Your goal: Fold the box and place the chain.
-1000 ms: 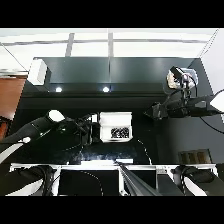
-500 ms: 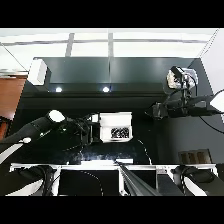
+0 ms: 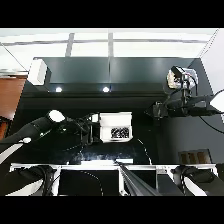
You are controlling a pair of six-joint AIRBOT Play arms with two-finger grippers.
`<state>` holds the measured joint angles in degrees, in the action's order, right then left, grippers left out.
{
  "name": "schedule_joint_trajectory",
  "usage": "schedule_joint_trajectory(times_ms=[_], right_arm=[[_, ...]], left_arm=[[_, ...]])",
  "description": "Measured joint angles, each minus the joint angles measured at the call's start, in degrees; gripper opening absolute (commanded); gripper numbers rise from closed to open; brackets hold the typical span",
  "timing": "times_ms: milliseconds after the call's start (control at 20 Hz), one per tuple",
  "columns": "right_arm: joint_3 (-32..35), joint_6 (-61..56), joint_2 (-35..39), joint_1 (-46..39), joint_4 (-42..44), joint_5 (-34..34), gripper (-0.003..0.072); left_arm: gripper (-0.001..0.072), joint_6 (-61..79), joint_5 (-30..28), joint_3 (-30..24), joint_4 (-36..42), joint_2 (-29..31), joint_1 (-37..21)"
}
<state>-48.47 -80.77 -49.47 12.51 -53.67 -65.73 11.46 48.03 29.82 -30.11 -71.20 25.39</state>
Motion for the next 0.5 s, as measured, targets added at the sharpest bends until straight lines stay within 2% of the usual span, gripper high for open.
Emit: schedule_joint_trajectory(times_ms=[200,250,300,400,450,500], right_arm=[[0.0,0.0,0.0,0.0,0.0,0.0,0.0397],[0.0,0.0,0.0,0.0,0.0,0.0,0.0397],[0.0,0.0,0.0,0.0,0.0,0.0,0.0397],[0.0,0.0,0.0,0.0,-0.2,0.0,0.0397],[0.0,0.0,0.0,0.0,-0.5,0.0,0.0399],[0.0,0.0,0.0,0.0,-1.2,0.1,0.0477]], left_arm=[[0.0697,0.2,-0.2,0.1,1.5,-0.1,0.5],[0.0673,0.2,-0.5,0.1,1.7,-0.1,0.6],[0.0596,0.2,-0.6,0.1,1.7,-0.1,0.7],[0.0354,0.2,-0.8,0.1,1.9,-0.1,0.9],[0.0341,0.2,-0.9,0.1,1.9,-0.1,1.0],[0.0341,0.2,-0.9,0.1,1.9,-0.1,1.0]])
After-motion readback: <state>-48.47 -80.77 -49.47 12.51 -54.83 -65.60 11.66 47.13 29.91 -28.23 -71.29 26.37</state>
